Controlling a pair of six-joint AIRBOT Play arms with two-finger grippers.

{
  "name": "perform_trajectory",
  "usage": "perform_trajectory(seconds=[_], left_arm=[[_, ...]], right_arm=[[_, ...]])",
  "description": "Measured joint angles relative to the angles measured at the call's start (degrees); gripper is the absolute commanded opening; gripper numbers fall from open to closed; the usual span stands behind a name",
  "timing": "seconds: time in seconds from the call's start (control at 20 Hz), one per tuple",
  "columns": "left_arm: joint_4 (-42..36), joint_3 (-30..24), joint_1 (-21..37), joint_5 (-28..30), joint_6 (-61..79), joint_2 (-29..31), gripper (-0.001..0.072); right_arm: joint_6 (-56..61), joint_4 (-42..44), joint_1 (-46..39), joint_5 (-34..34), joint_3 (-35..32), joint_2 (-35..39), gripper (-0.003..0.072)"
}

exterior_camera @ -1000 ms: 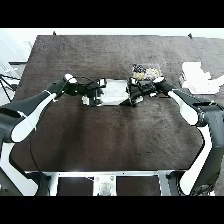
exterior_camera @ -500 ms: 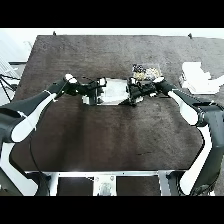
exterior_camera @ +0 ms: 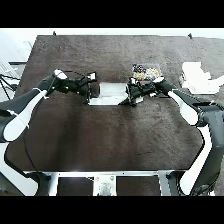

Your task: Fold the box and place the chain.

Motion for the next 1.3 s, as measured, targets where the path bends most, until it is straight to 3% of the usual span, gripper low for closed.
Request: perform_trajectory(seconds=[0.3,0.6,0.85,1.05,1.3], left_arm=[[0.2,-0.1,2.8,-5.7,-8.8,4.3,0.0018],[1.3,-0.5,8.9,-6.7,-34.1,7.6,0.0018],[2.0,-4.5,13.6,-6.9,-49.9,8.2,0.0018],[2.4,-9.7,14.3,-2.1,-56.2,8.2,0.002],[1.6,-12.3,14.0,2.9,-60.9,7.9,0.0021]], right_arm=[[0.0,0.0,0.0,0.0,0.0,0.0,0.0479],[0.0,0.0,0.0,0.0,0.0,0.0,0.048],[0.0,0.0,0.0,0.0,0.0,0.0,0.048],[0.0,0.0,0.0,0.0,0.0,0.0,0.048],[0.0,0.0,0.0,0.0,0.0,0.0,0.0479]])
